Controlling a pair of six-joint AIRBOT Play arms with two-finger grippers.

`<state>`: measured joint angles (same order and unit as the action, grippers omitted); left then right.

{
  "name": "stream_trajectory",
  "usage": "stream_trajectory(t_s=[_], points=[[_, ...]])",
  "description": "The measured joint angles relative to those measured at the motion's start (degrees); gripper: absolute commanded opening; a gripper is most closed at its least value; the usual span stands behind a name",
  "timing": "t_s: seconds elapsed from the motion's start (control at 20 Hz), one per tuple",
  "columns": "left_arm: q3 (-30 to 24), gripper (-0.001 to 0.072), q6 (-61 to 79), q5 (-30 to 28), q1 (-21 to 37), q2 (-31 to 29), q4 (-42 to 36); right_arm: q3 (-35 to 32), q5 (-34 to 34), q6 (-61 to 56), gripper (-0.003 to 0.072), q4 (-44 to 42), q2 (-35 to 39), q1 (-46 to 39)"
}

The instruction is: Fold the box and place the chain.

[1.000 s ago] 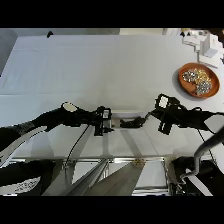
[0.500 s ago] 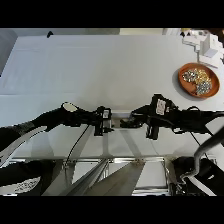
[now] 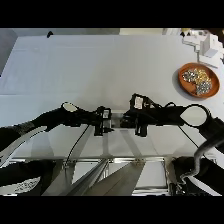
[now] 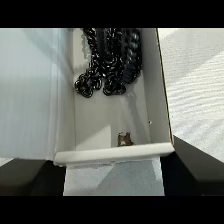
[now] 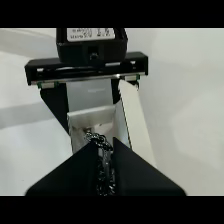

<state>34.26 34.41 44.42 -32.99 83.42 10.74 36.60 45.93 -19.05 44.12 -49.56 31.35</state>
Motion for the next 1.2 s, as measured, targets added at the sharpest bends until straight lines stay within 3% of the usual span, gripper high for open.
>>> stream_trajectory(t_s=[0.4,0.55,0.7,0.9,1.2], points=[[0.02,0.0066,0.02,0.0,0.0,0.0,0.02,0.0,4.63,-3.28,0.0237,3.23,-1.42,-2.62],[0.02,0.0066,0.0,-0.02,0.0,0.0,0.02,0.0,9.2,-3.45,0.0166,5.55,1.57,-9.51],[0.0,0.0066,0.0,-0.02,0.0,0.0,0.02,-0.9,12.5,-2.84,0.0163,8.63,3.1,-17.86],[0.0,0.0066,0.0,-0.02,0.02,0.0,0.02,-6.54,11.32,2.54,0.0162,9.99,2.12,-23.08],[0.02,0.0066,0.02,-0.02,0.0,0.0,0.02,-13.33,8.07,16.52,0.0163,9.73,-0.96,-24.26]])
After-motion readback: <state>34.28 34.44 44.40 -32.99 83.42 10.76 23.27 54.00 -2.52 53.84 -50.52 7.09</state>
